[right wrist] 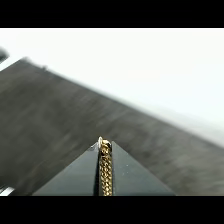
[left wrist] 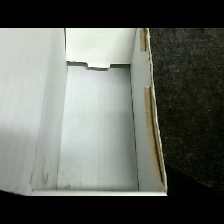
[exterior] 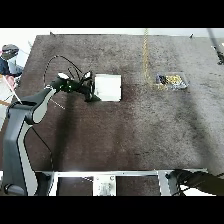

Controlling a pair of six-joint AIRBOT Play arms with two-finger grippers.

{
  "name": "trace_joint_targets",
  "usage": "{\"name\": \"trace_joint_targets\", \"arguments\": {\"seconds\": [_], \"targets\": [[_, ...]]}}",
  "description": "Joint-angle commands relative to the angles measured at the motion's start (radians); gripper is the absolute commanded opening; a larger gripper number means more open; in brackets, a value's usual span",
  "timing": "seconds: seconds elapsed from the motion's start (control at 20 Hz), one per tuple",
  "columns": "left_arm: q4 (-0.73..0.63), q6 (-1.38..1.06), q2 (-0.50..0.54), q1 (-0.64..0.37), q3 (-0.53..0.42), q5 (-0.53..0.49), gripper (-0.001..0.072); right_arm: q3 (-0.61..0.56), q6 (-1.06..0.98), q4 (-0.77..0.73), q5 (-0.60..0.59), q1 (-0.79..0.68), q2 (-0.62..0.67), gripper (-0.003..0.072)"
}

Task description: Fold the box and place the chain.

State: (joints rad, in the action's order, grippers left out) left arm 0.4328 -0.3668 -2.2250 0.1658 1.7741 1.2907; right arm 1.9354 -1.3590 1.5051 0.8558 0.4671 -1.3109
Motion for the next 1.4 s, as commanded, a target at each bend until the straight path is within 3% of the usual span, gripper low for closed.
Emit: {"name": "trace_joint_targets", "arguments": {"seconds": [0.0,0.3,0.6,0.7,0.75,0.95,1.35], "targets": [[0.0,0.0,0.0,0.0,0.0,0.0,0.0455,-0.086,0.005,-0.076,0.008,0.072,-0.042,0.0009],[0.0,0.0,0.0,0.0,0.0,0.0,0.0455,-0.273,-0.005,-0.198,-0.086,0.123,-0.161,0.0009],[0.0,0.0,0.0,0.0,0.0,0.0,0.0455,-0.396,-0.006,-0.192,-0.198,0.124,-0.293,0.0021],[0.0,0.0,0.0,0.0,0.0,0.0,0.0455,-0.396,-0.006,-0.181,-0.194,0.111,-0.322,0.0302],[0.0,0.0,0.0,0.0,0.0,0.0,0.0455,-0.396,-0.006,-0.166,-0.182,0.096,-0.323,0.0272],[0.0,0.0,0.0,0.0,0.0,0.0,0.0455,-0.404,-0.144,-0.108,-0.051,-0.044,-0.303,0.0275],[0.0,0.0,0.0,0.0,0.0,0.0,0.0455,-0.711,-0.394,-0.105,-0.08,-0.419,-0.211,0.0274]]}}
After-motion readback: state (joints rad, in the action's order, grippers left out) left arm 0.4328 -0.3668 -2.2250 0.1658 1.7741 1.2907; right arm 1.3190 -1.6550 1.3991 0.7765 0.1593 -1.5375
